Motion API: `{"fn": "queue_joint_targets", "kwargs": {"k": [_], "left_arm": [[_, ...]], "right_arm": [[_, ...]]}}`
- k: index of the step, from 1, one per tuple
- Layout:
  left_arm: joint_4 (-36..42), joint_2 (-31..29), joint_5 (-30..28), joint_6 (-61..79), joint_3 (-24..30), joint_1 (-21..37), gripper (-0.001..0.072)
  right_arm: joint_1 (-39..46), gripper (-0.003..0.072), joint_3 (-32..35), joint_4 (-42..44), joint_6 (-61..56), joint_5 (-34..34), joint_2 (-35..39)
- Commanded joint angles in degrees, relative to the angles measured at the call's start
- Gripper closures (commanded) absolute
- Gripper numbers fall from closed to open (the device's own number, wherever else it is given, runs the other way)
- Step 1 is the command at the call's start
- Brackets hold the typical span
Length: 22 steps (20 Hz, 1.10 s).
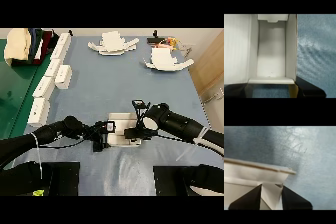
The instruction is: Fold the box.
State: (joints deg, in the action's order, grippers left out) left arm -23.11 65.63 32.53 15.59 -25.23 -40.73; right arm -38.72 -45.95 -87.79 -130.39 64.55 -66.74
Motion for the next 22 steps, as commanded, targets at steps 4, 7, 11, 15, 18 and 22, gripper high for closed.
{"fn": "queue_joint_targets", "kwargs": {"k": [4,7,11,15,18,22], "left_arm": [[0.0,0.0,0.0,0.0,-0.1,0.0,0.0406],[0.0,0.0,0.0,0.0,-0.1,0.0,0.0406],[0.0,0.0,0.0,0.0,-0.1,0.0,0.0406],[0.0,0.0,0.0,0.0,-0.1,0.0,0.0406],[0.0,0.0,0.0,0.0,-0.1,0.0,0.0406],[0.0,0.0,0.0,0.0,-0.1,0.0,0.0406]], "right_arm": [[-2.8,0.0309,-2.7,-3.1,-11.3,2.7,-5.8],[-2.8,0.0366,-2.7,-4.9,-13.7,3.2,-6.2],[-2.8,0.0682,-2.7,-6.4,-14.2,3.1,-6.2],[-2.8,0.0683,-2.7,-6.3,-14.2,3.1,-6.2],[-2.8,0.0476,-2.7,-5.4,-14.0,3.1,-6.1],[-2.8,0.0234,-2.7,-4.1,-14.0,3.1,-6.0]]}}
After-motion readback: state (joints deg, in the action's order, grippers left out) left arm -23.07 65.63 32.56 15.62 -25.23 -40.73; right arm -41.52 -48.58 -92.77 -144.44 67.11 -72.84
